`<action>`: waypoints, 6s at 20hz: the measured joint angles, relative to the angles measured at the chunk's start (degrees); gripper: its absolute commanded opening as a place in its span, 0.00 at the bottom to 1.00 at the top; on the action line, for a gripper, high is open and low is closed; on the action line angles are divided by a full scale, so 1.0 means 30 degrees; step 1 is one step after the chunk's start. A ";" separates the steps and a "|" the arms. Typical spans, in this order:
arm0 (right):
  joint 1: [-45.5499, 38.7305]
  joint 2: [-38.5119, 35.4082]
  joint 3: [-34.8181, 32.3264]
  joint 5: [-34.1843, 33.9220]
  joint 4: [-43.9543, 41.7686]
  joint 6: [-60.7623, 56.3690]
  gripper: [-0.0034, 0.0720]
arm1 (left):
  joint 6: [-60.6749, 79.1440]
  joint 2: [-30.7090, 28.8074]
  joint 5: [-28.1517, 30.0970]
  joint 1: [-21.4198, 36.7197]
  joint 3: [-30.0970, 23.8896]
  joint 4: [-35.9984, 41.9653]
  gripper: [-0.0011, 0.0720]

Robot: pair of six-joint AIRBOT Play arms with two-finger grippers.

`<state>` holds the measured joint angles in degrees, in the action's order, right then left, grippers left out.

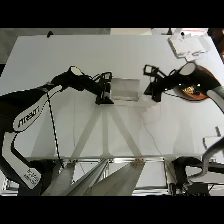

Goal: Fold the box and place the chain.

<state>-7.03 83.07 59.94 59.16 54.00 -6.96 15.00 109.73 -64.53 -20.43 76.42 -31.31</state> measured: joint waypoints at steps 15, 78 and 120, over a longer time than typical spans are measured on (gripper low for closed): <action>-0.6339 -0.0357 -0.3351 0.0743 -0.0539 -1.2203 0.05 | 0.0000 0.0000 0.0000 0.0000 0.0000 0.0000 0.64; 0.1705 -0.0554 -0.3774 -0.5756 -0.3723 -1.3282 0.76 | -0.0007 -0.0007 0.0000 -0.0022 0.0000 0.0007 0.64; 0.8714 0.0029 -0.1275 -0.5020 1.4171 -3.5277 0.57 | 0.0000 0.0000 0.0007 -0.0022 0.0000 0.0000 0.64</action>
<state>19.11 83.15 56.12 44.10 96.51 -112.79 15.00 109.73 -64.51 -20.49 76.42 -31.31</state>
